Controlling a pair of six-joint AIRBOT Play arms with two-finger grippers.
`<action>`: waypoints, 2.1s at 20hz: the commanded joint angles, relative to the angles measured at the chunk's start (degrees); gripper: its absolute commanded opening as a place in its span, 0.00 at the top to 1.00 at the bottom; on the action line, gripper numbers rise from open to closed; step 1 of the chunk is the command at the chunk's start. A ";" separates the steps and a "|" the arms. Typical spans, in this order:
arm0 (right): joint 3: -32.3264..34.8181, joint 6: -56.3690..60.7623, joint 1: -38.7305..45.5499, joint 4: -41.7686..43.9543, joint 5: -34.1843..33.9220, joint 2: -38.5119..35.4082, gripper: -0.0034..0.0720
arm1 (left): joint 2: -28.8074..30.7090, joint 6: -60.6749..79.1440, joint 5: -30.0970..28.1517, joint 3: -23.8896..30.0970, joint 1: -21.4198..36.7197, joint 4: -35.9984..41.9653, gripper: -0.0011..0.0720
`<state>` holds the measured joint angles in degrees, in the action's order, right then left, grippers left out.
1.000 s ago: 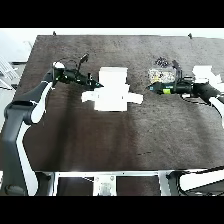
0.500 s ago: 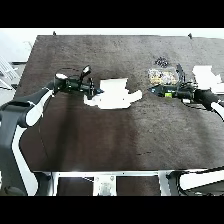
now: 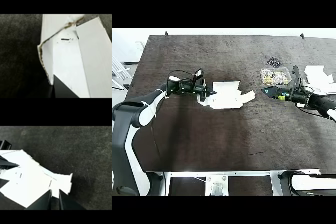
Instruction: Fold the box and place the chain.
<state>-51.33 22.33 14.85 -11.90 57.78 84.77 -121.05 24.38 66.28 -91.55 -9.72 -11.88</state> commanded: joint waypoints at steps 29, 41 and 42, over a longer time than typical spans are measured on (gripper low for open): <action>2.73 -20.61 -1.68 3.96 9.22 -3.63 0.77 | -3.39 2.97 0.59 -2.89 -1.49 2.03 0.96; 2.73 -30.12 -15.61 -15.19 -7.26 -4.35 0.18 | -3.39 2.97 0.59 -2.89 -1.49 2.03 0.96; 2.73 -30.14 -17.64 -18.25 -10.71 -4.37 0.18 | -3.39 2.97 0.59 -2.89 -1.49 2.03 0.96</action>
<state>-48.58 -6.00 2.39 -19.70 58.89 80.49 -124.40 27.35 66.87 -94.37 -11.25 -9.82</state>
